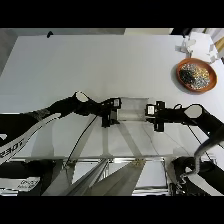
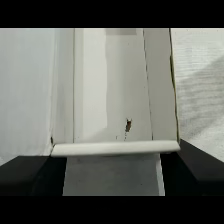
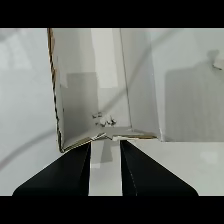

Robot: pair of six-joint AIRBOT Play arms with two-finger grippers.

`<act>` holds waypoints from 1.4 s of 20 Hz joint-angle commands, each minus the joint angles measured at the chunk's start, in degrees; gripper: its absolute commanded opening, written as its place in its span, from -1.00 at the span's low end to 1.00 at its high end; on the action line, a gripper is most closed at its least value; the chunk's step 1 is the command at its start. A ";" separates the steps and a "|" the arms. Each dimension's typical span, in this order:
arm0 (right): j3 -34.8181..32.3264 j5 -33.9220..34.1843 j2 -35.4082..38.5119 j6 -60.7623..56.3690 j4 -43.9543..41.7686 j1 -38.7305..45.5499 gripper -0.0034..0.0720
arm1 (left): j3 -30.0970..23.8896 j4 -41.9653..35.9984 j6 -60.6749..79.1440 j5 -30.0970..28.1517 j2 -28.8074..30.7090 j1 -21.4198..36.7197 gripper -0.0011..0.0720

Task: Fold the box and place the chain.

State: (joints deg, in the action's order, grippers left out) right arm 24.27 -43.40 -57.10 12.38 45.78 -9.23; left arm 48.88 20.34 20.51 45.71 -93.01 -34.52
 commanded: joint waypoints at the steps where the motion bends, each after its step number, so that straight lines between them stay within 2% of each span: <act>1: -0.02 0.92 -0.28 1.66 -4.11 -0.04 -0.44 | -0.02 0.00 0.00 -0.04 0.00 0.02 -0.61; 8: -0.02 1.27 -3.89 3.23 -5.55 -3.61 -0.42 | -0.02 0.00 0.00 -0.07 0.00 0.02 -0.61; 11: -0.02 1.86 -4.11 3.15 -5.53 -3.78 0.10 | -0.02 0.00 0.00 -0.04 0.00 0.02 -0.61; 12: -0.02 2.25 -4.11 3.13 -5.51 -3.78 0.19 | -0.02 0.00 0.00 -0.07 0.00 0.02 -0.61; 14: -0.02 2.05 -4.09 2.69 -5.51 -3.78 0.19 | -0.02 0.00 0.00 -0.07 0.00 0.02 -0.61; 16: -0.02 0.70 -2.82 -0.81 -4.87 -2.34 0.12 | -0.02 0.00 0.00 -0.04 0.00 0.02 -0.61; 18: -0.02 -1.33 1.55 -7.80 0.04 0.42 -0.50 | -0.02 0.00 0.00 -0.04 0.00 0.02 -0.61; 19: -0.02 -2.64 4.17 -10.91 3.41 2.01 -0.69 | -0.02 0.00 0.00 -0.04 0.00 0.02 -0.61; 22: -0.02 -6.84 12.74 -21.57 8.39 7.45 -0.71 | -0.02 0.00 0.00 -0.04 0.00 0.02 -0.61; 23: -0.02 -7.21 15.06 -26.36 7.52 9.25 -0.86 | -0.02 0.00 0.00 -0.04 0.00 0.02 -0.61; 26: -0.02 -5.35 17.90 -56.94 6.49 15.65 -0.86 | -0.02 0.00 0.00 -0.07 0.00 0.02 -0.61; 28: -0.02 -3.41 17.22 -72.11 12.41 18.43 -0.86 | -0.02 0.00 0.00 -0.04 0.00 0.02 -0.61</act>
State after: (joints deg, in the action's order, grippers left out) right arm 24.27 -48.49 -41.39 -33.52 52.93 4.67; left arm 48.86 20.29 20.43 45.65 -93.01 -34.54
